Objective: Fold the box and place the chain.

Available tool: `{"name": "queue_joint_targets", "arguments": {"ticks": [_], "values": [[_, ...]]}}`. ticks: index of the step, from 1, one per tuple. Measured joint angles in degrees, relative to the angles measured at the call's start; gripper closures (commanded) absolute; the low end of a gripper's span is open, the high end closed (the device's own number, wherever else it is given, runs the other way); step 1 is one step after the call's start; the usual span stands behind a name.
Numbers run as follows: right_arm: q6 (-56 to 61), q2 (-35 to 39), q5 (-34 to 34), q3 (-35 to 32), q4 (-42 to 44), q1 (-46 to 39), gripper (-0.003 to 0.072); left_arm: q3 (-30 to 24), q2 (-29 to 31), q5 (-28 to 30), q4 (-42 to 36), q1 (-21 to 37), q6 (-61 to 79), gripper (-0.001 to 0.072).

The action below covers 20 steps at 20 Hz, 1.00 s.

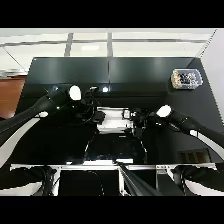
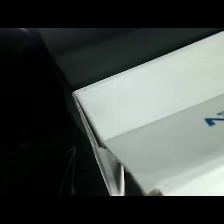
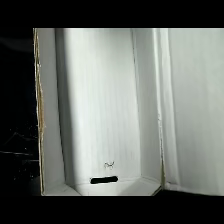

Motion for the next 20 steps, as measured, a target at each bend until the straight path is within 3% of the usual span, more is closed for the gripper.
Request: {"name": "queue_joint_targets", "arguments": {"ticks": [6, 15, 18, 20], "values": [[0.0, 0.0, -0.02, -0.02, 0.02, 0.0, 0.0509, 1.42, -0.61, -0.22, 10.67, -5.09, -11.72, 0.036], [0.02, 0.0, 0.0, -0.02, 0.02, 0.0, 0.051, 2.51, -2.6, 1.14, 17.38, -11.65, -25.55, 0.0361], [0.0, 0.0, 0.0, 0.0, 0.02, 0.0, 0.0509, 2.54, -2.95, 2.03, 18.1, -12.5, -27.69, 0.0445], [0.02, 0.0, 0.0, 0.0, -0.02, 0.0, 0.0509, 2.56, -3.19, 2.05, 18.16, -12.87, -28.57, 0.0685]]}}
